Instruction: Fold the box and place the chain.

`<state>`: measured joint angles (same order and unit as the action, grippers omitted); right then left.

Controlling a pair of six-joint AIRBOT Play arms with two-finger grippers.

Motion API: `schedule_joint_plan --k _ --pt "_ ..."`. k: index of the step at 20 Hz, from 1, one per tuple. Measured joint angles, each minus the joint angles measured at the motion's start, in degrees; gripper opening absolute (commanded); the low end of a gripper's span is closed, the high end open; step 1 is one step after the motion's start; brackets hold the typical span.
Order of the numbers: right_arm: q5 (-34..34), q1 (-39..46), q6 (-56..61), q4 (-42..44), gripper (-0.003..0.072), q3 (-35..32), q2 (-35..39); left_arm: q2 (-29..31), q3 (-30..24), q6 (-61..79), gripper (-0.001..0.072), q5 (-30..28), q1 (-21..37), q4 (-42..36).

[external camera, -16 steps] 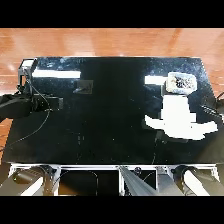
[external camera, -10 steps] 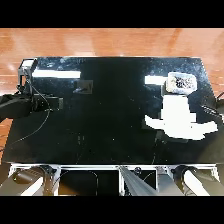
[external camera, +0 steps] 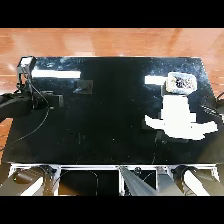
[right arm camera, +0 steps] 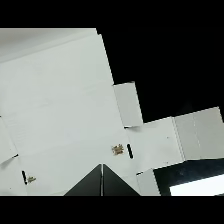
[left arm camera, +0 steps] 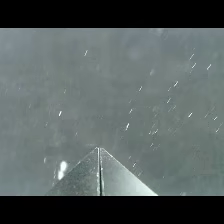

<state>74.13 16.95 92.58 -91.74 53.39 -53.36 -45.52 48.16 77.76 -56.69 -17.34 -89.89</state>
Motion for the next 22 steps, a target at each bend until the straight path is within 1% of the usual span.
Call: schedule_joint_plan --k 2,5,6,7,8,9,12,14,16,17,19,22 --pt "-0.52 0.0 0.0 0.0 0.0031 0.0 0.0 -0.13 -0.57 0.0 0.002 4.24 -0.02 -0.33" --pt "-5.55 0.0 0.0 0.0 0.0033 0.0 0.0 -1.2 -1.75 -0.07 0.0021 12.13 -0.15 -0.79" --pt "-7.56 0.0 0.0 0.0 0.0037 0.0 0.0 -1.84 -1.99 -0.09 0.0099 14.08 -0.17 -1.4" --pt "-9.42 0.0 0.0 0.02 0.0371 0.0 -0.02 -2.64 -2.16 -0.07 0.042 15.85 -0.17 -2.12" --pt "-11.5 0.02 0.0 0.04 0.071 -0.04 -0.09 -3.63 -2.29 -0.07 0.0623 17.38 -0.2 -3.3" --pt "-13.42 0.07 -0.07 0.02 0.0711 -0.04 -0.37 -4.7 -2.38 -0.09 0.0626 18.51 -0.26 -4.68" --pt "-16.35 2.27 -3.3 0.24 0.071 0.07 -2.25 -7.15 -2.29 -0.13 0.0626 18.73 -1.01 -8.24" --pt "-17.22 7.93 -8.28 2.12 0.071 0.15 -4.7 -8.0 -2.23 -0.11 0.0625 17.68 -1.88 -9.6" --pt "-16.63 16.39 -17.07 9.25 0.071 0.72 -8.7 -8.44 -2.19 -0.13 0.0626 16.2 -3.04 -10.49" --pt "-15.15 21.05 -20.96 13.03 0.071 1.49 -11.45 -8.61 -2.19 -0.13 0.0627 15.47 -3.74 -10.78" --pt "-11.37 29.05 -23.67 17.42 0.071 4.52 -17.18 -8.81 -2.19 -0.13 0.0627 15.17 -5.16 -11.04" --pt "-0.98 38.66 -26.18 20.81 0.0709 11.76 -26.8 -8.96 -2.19 -0.15 0.0626 15.54 -6.23 -11.17"
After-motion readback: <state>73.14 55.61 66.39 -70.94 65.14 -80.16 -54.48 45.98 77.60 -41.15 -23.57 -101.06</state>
